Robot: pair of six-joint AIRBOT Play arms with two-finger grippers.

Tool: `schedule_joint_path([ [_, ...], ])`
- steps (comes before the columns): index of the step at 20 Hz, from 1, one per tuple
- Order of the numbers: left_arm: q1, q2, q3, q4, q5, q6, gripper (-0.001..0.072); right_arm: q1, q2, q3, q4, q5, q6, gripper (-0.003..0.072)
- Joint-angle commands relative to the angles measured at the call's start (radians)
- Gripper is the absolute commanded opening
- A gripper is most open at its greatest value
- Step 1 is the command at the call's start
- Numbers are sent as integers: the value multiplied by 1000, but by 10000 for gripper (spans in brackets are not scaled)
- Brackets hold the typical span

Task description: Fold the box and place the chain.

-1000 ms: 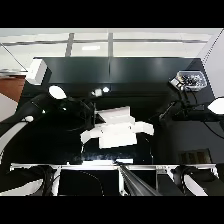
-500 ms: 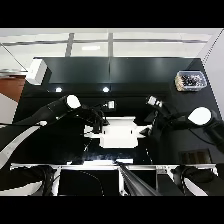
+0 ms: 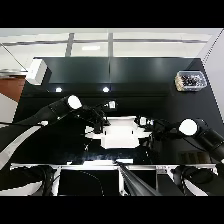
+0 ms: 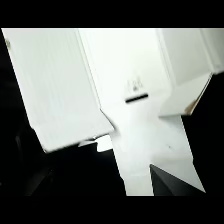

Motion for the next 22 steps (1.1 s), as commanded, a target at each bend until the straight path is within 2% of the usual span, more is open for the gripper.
schedule_joint_path([
  [1,0,-1,-1,4,0,0,30,5,-1,-8,-62,-1,-14,711],
  [6,0,-1,-1,4,0,0,30,46,-1,-18,33,3,-107,711],
  [10,0,-1,-1,4,-5,0,31,117,-1,-67,50,-106,-110,711],
  [15,0,-1,-1,4,-11,0,31,220,-2,-68,74,-221,-106,711],
  [22,0,-1,-1,4,-12,0,31,221,0,-58,104,-262,-101,711],
])
